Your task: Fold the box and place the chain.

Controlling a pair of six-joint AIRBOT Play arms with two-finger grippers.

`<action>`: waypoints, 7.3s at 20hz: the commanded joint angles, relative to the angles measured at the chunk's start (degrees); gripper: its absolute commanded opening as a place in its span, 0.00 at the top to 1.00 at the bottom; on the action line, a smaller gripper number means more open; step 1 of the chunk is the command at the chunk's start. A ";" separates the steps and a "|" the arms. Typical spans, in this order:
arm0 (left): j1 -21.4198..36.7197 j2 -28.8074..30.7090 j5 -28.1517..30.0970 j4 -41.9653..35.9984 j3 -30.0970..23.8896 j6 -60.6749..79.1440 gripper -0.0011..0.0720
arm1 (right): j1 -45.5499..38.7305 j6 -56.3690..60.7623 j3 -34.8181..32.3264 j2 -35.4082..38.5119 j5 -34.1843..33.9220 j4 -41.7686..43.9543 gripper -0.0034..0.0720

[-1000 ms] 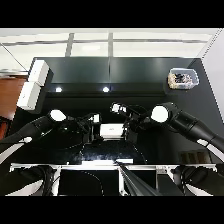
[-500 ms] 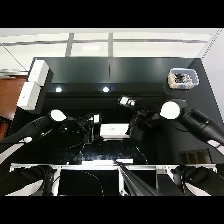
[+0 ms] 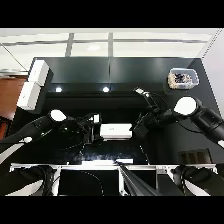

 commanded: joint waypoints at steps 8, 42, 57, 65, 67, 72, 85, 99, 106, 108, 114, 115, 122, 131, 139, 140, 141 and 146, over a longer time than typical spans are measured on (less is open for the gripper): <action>0.04 -0.04 0.00 0.02 0.04 0.02 0.44 | 0.42 3.45 -4.59 -6.36 -8.04 25.70 0.90; 0.04 -0.04 0.00 0.00 0.02 0.02 0.44 | -11.04 10.78 -4.35 2.86 -6.38 11.43 0.90; 0.28 9.64 -0.79 7.48 0.07 -12.33 0.01 | -16.26 10.95 -4.35 2.91 -5.44 8.63 0.90; -2.93 12.22 -4.72 11.61 6.60 -24.15 0.01 | -21.33 10.95 -4.35 2.93 -6.58 8.59 0.90; -5.92 7.89 -4.33 11.61 9.49 -24.50 0.01 | -22.08 10.93 -4.35 2.93 -6.60 8.55 0.90; -11.78 -1.60 -1.29 11.61 15.98 -29.05 0.01 | -22.08 10.93 -4.35 2.91 -6.56 8.55 0.90; -12.24 -3.39 -3.72 12.96 16.52 -30.51 0.01 | -22.08 10.91 -4.35 2.93 -6.58 8.55 0.90; -14.91 -5.44 0.22 17.81 16.46 -30.51 0.01 | -22.08 10.86 -4.35 2.91 -6.91 8.55 0.90; -18.25 -8.79 4.76 17.86 16.59 -32.50 0.13 | -22.08 10.88 -4.35 2.91 -6.88 8.55 0.90; -17.40 -7.26 3.32 21.14 16.90 -37.64 0.60 | -22.08 10.88 -4.35 2.91 -6.86 8.55 0.90; -1.62 4.39 -11.17 30.47 14.40 -51.76 0.60 | -22.08 10.71 -4.35 2.91 -6.62 8.55 0.90; 3.17 7.43 -13.86 32.26 13.00 -53.66 0.60 | -22.08 10.69 -4.35 2.91 -6.56 8.52 0.90; 47.41 22.60 -30.86 38.88 6.05 -57.24 0.60 | -22.08 7.26 -4.35 2.91 -6.51 8.52 0.90; 82.68 23.61 -17.16 41.59 6.10 -52.17 0.60 | -22.08 6.43 -4.35 2.91 -7.30 8.55 0.90; 76.67 12.26 -7.06 33.18 6.12 -41.77 0.59 | -22.08 8.92 -4.35 2.91 -7.98 8.70 0.90; 74.77 11.13 -5.95 33.22 6.12 -41.79 0.59 | -22.08 9.31 -4.35 2.91 -8.02 8.70 0.90; 73.35 10.40 -4.35 33.27 6.12 -41.94 0.59 | -22.08 9.49 -4.35 2.91 -8.02 8.70 0.90; 71.34 9.79 1.95 32.13 6.12 -44.17 0.53 | -22.08 9.73 -4.37 2.91 -7.96 8.72 0.90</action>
